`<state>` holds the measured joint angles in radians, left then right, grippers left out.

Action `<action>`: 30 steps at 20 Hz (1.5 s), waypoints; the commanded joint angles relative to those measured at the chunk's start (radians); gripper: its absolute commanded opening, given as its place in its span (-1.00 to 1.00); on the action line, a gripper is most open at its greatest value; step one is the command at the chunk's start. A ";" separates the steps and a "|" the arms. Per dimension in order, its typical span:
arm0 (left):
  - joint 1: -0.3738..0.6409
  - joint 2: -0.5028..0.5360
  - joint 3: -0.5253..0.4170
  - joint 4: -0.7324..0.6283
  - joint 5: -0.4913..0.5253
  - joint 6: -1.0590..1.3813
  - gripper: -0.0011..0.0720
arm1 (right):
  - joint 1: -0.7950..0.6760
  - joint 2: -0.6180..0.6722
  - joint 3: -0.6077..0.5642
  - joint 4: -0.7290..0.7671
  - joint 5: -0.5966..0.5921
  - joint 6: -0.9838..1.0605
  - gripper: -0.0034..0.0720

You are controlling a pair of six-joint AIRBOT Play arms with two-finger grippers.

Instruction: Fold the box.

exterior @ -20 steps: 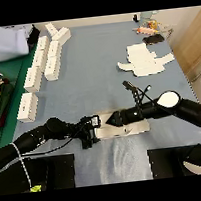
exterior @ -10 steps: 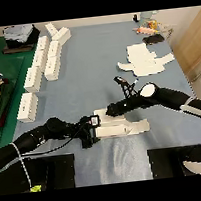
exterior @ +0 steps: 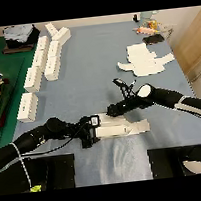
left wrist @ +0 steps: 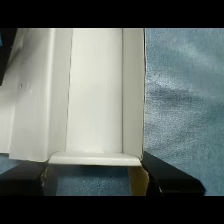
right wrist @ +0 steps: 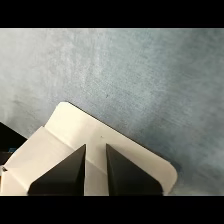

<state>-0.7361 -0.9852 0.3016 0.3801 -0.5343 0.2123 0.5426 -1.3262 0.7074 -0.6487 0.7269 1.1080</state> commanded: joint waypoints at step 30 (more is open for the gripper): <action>0.001 0.000 0.001 0.000 0.000 0.000 0.46 | 0.001 0.521 -0.323 -0.302 0.071 -0.971 0.11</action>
<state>-0.7361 -0.9852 0.3012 0.3794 -0.5343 0.2115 0.5426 -0.7826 0.3901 -1.0401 0.8276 0.2329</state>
